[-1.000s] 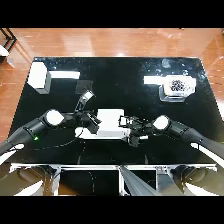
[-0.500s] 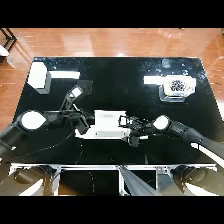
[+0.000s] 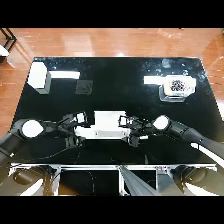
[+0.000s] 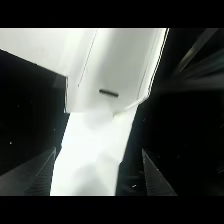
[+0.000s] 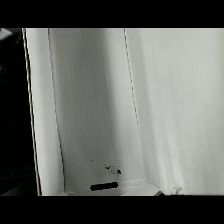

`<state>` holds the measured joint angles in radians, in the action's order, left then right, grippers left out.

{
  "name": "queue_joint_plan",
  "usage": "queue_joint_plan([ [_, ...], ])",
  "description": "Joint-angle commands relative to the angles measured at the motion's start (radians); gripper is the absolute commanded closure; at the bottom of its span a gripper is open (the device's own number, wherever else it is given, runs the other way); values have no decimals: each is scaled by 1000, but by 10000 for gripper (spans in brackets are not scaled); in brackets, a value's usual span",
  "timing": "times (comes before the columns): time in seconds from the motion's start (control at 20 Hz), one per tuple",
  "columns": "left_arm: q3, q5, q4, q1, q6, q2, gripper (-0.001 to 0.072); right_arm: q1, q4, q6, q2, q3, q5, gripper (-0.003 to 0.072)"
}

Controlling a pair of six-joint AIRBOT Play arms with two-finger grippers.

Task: Fold the box and place the chain.

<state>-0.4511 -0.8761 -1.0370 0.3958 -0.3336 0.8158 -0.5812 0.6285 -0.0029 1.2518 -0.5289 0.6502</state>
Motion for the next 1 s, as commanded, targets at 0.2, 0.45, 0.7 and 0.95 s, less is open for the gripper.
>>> queue_joint_plan([
  [0.2,24,119,124,2,237,105,87,0,0,0,1,0,0,162],
  [0.45,24,114,167,2,288,142,90,0,0,0,1,0,0,162],
  [0.7,24,148,213,2,308,145,90,0,0,0,1,0,0,162],
  [0.95,24,158,212,34,308,146,90,0,0,0,1,0,0,162],
])
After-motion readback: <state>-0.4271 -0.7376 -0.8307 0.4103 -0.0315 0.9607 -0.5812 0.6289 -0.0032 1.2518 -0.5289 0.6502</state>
